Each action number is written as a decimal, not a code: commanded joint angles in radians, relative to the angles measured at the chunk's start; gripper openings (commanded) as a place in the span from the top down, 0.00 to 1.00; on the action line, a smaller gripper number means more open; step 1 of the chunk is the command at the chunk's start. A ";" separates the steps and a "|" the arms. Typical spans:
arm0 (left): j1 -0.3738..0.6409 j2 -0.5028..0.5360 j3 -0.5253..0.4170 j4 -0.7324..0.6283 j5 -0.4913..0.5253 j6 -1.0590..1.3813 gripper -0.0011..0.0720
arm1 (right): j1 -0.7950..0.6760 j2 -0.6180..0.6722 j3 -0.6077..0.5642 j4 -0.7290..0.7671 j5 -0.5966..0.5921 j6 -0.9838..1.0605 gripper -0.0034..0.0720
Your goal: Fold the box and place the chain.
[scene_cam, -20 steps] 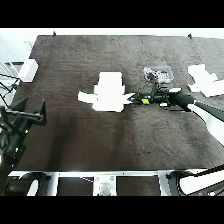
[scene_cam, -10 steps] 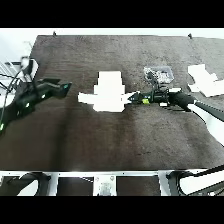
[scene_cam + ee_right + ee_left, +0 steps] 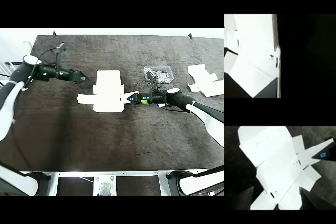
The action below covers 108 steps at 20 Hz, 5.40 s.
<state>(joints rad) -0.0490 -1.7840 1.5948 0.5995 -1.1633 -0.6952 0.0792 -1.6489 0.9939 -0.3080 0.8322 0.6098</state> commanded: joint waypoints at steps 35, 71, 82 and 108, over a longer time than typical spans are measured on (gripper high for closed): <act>-0.083 -0.437 0.376 -0.106 -0.164 0.055 0.50 | 0.026 0.000 -0.031 0.045 -0.110 -0.200 0.95; -0.081 -0.360 0.060 -0.293 -0.075 1.084 0.96 | -0.249 0.066 -0.014 0.159 -0.001 -0.269 0.20; -0.081 -0.364 0.061 -0.297 -0.074 1.093 0.96 | -0.164 0.288 -0.124 0.116 0.120 -0.728 0.20; -0.081 -0.364 0.061 -0.297 -0.074 1.093 0.96 | 0.262 0.188 -0.086 -0.233 -0.413 -0.883 0.13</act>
<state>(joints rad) -0.1299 -2.1471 1.6558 0.3019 -1.2377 0.3977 0.3470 -1.4460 0.8707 -0.5571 0.4461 -0.2726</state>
